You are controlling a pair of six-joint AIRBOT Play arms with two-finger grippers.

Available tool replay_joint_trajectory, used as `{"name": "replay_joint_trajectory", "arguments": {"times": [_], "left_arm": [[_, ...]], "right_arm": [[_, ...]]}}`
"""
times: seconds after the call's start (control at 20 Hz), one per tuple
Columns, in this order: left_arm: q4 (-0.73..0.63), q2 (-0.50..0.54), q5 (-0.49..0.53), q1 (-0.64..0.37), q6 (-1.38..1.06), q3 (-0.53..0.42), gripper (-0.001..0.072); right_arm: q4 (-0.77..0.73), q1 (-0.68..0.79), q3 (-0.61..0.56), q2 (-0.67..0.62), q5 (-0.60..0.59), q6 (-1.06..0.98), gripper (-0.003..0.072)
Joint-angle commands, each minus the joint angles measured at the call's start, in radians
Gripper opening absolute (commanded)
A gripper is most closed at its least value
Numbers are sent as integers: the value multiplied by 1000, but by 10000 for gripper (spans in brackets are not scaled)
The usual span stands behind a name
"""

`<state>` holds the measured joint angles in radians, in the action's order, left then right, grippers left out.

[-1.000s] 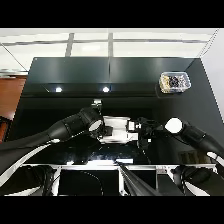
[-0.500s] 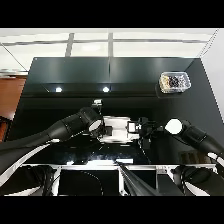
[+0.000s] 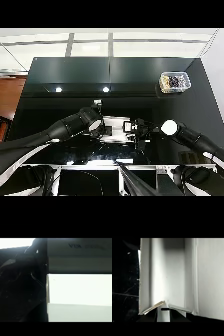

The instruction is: Fold the box and place the chain.

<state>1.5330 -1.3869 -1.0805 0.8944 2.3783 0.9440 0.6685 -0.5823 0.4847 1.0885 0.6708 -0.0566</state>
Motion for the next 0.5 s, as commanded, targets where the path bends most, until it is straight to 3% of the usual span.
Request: {"name": "replay_joint_trajectory", "arguments": {"times": [0.0, 0.25, 0.3, 0.35, 0.4, 0.45], "left_arm": [[-1, 0, 2, 0, 0, 1, 25], [-1, -1, 3, 0, 0, 1, 25], [-1, -1, 2, 0, 0, 1, 25], [-1, -1, 3, 0, 1, 1, 26], [-1, -1, 3, 0, 1, 1, 25], [-1, -1, 3, -1, 1, 1, 25]], "right_arm": [[-49, -6, 0, 16, -48, -4, 172], [-50, -6, 0, 34, -21, -4, 174], [-68, -6, 0, 34, -21, -4, 251], [-86, -6, 0, 34, -25, -3, 387], [-90, -6, 0, 34, -25, -3, 301], [-89, -6, 0, 34, -25, -5, 130]]}}
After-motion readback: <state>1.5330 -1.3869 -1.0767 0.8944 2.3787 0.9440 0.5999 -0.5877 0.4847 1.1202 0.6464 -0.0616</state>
